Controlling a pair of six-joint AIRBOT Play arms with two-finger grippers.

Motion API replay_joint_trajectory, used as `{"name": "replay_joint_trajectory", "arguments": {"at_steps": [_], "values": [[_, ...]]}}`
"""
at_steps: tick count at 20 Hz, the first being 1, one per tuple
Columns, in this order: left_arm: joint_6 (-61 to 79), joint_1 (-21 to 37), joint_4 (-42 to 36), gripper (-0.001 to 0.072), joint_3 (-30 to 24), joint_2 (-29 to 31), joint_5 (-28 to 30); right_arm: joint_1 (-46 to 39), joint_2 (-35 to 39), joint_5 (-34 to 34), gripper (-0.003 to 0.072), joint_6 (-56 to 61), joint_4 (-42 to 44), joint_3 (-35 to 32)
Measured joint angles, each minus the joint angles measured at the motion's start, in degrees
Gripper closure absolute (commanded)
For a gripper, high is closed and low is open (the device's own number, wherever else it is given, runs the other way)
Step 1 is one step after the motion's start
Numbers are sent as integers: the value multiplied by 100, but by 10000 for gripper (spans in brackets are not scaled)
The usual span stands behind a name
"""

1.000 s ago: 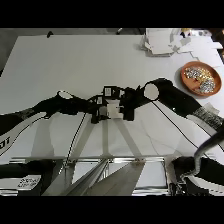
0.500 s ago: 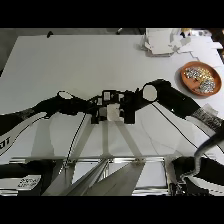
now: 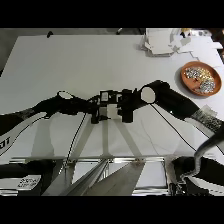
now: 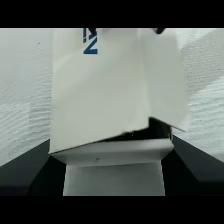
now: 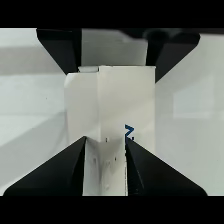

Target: Fold the box and place the chain.

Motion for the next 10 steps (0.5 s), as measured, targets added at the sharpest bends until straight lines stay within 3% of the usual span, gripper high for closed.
{"name": "replay_joint_trajectory", "arguments": {"at_steps": [2,10], "values": [[0,0,-7,527,0,0,2,2,0,-79,571,0,-131,0],[13,0,2,527,0,0,-4,4,2,-162,584,4,-284,-9]]}}
